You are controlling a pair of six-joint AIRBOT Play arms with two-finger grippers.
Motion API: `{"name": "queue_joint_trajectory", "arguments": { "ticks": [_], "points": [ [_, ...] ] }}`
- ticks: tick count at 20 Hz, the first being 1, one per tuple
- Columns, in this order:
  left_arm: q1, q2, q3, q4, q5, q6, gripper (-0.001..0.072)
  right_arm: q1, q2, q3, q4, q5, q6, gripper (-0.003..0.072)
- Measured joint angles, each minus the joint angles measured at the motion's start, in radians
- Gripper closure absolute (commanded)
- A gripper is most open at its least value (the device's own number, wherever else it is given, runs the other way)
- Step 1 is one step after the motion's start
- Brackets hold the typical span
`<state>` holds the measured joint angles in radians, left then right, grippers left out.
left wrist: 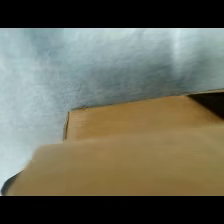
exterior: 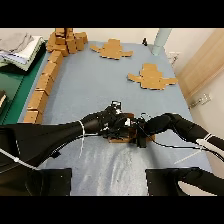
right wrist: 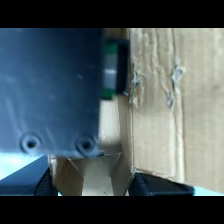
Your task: Fold the box.
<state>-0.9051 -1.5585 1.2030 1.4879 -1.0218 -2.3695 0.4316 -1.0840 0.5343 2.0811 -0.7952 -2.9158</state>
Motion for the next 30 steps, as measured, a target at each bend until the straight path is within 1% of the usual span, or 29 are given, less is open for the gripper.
{"name": "queue_joint_trajectory", "arguments": {
  "ticks": [1, 3, 4, 8, 9, 10, 11, 16, 19, 21, 25, 30],
  "points": [
    [0.000, 0.001, 0.000, 0.004, -0.009, -0.003, 0.0304, 0.000, 0.000, 0.000, 0.000, 0.000, 0.000, 0.0173],
    [0.001, 0.000, 0.000, 0.005, -0.020, -0.007, 0.0668, 0.000, 0.000, 0.000, 0.000, 0.000, 0.000, 0.0173],
    [0.001, 0.000, 0.000, 0.015, -0.039, -0.009, 0.0694, 0.000, 0.000, 0.000, 0.001, 0.000, 0.001, 0.0174],
    [0.003, 0.000, 0.000, 0.020, -0.028, -0.011, 0.0690, 0.000, 0.000, 0.000, 0.002, -0.001, 0.003, 0.0173],
    [0.003, 0.000, 0.000, 0.019, -0.024, -0.011, 0.0500, 0.000, 0.000, 0.000, 0.002, 0.000, 0.002, 0.0174],
    [0.003, 0.000, 0.000, 0.018, -0.015, -0.008, 0.0215, 0.000, 0.000, 0.000, 0.000, 0.000, 0.001, 0.0174],
    [0.003, 0.000, 0.001, 0.009, 0.005, -0.009, 0.0145, 0.000, 0.000, 0.000, 0.000, 0.001, 0.001, 0.0173],
    [0.005, 0.001, 0.005, -0.002, -0.023, -0.030, 0.0146, 0.000, 0.000, 0.000, 0.002, 0.002, 0.000, 0.0173],
    [0.034, 0.002, 0.022, -0.063, -0.061, -0.011, 0.0146, 0.000, 0.000, 0.000, 0.002, 0.002, 0.000, 0.0174],
    [0.077, 0.004, 0.040, -0.139, -0.098, 0.040, 0.0145, 0.000, 0.000, 0.000, 0.002, 0.001, 0.001, 0.0174],
    [0.201, 0.017, 0.070, -0.312, -0.179, 0.175, 0.0145, 0.000, 0.000, 0.000, 0.002, 0.001, 0.001, 0.0174],
    [0.360, 0.030, 0.083, -0.518, -0.240, 0.367, 0.0146, 0.000, 0.000, 0.000, 0.002, 0.001, 0.001, 0.0174]
  ]
}}
